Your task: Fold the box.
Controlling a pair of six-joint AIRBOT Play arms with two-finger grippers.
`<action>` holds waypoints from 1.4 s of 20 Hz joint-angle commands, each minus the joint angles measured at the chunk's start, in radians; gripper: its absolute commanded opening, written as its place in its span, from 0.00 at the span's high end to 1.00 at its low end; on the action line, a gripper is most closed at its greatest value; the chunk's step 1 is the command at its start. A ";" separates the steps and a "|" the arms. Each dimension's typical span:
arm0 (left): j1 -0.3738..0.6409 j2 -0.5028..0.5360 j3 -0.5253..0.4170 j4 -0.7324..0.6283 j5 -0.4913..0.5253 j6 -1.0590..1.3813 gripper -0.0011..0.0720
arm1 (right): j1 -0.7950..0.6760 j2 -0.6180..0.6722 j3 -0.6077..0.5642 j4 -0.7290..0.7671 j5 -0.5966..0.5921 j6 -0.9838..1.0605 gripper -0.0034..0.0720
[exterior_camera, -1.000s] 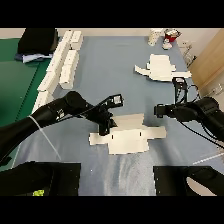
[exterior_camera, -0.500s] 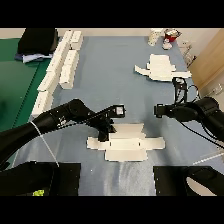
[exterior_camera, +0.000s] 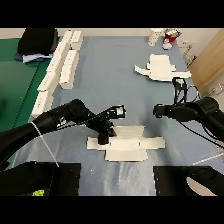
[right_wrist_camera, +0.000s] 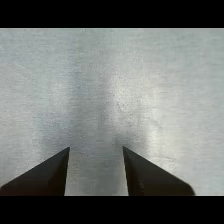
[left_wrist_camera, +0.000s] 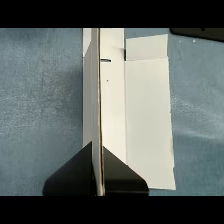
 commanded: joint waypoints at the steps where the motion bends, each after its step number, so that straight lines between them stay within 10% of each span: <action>1: 0.000 0.000 0.000 0.004 -0.013 -0.007 0.96 | 0.000 0.000 0.001 0.051 -0.011 0.000 0.55; 2: 0.000 0.000 0.000 0.004 -0.014 -0.008 0.96 | 0.000 0.000 0.001 0.083 -0.024 -0.001 0.80; 4: 0.000 0.000 0.000 0.004 -0.016 -0.007 0.96 | 0.000 0.000 0.001 0.145 -0.075 -0.032 0.95; 12: 0.000 0.000 0.000 0.004 -0.016 -0.007 0.96 | 0.180 0.161 0.001 0.272 -0.512 -0.031 0.96; 20: 0.000 0.000 0.000 0.004 -0.016 -0.007 0.96 | 0.910 0.229 -0.070 0.169 -0.368 0.246 0.95; 23: 0.000 0.000 0.000 0.004 -0.016 -0.007 0.96 | 1.098 0.135 -0.077 -0.012 -0.312 0.154 0.00; 28: 0.000 0.000 0.000 0.004 -0.016 -0.007 0.96 | 1.128 -0.002 -0.077 -0.162 -0.307 -0.031 0.01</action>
